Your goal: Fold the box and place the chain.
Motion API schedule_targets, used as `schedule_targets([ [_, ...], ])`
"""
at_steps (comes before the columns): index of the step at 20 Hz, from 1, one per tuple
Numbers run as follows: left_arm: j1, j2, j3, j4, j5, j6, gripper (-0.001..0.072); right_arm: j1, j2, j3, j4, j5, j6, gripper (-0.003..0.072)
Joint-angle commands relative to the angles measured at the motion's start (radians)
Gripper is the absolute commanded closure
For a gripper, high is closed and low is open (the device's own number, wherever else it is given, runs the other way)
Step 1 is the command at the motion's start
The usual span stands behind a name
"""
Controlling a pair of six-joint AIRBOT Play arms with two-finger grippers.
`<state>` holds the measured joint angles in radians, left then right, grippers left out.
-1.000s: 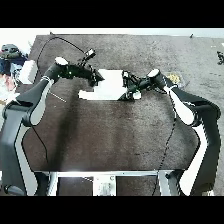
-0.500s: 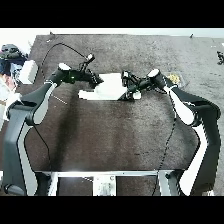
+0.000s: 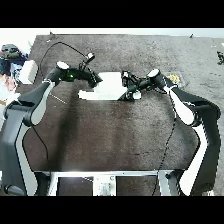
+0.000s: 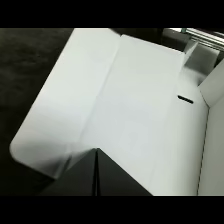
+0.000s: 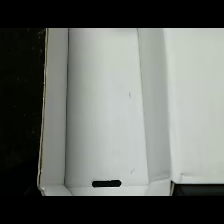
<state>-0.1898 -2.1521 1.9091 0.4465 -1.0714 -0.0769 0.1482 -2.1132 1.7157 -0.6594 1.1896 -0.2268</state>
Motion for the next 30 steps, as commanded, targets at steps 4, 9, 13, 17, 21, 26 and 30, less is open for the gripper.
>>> schedule_targets([
  [4,0.046,0.144,0.01,0.126,-0.127,0.032,0.0699,0.0,0.0,0.001,0.001,0.0,0.002,0.0236],
  [9,0.046,0.151,0.005,0.411,-0.339,0.034,0.0636,0.0,0.0,0.001,0.001,0.0,0.002,0.0236],
  [13,0.014,0.125,-0.049,0.459,-0.27,0.069,0.0088,0.0,0.0,0.001,0.001,0.0,0.002,0.0236],
  [17,0.009,0.124,-0.101,0.42,-0.201,0.151,0.0088,0.0,0.0,0.001,0.001,0.0,0.002,0.0236],
  [21,-0.006,0.124,-0.14,0.379,-0.186,0.192,0.0089,0.0,0.0,0.001,0.001,0.0,0.002,0.0236],
  [26,-0.036,0.124,-0.159,0.384,-0.127,0.191,0.009,0.0,0.0,0.001,0.001,0.0,0.002,0.0236],
  [30,-0.051,0.124,-0.161,0.386,-0.123,0.191,0.0118,0.0,0.0,0.001,0.001,0.0,0.002,0.0235],
])
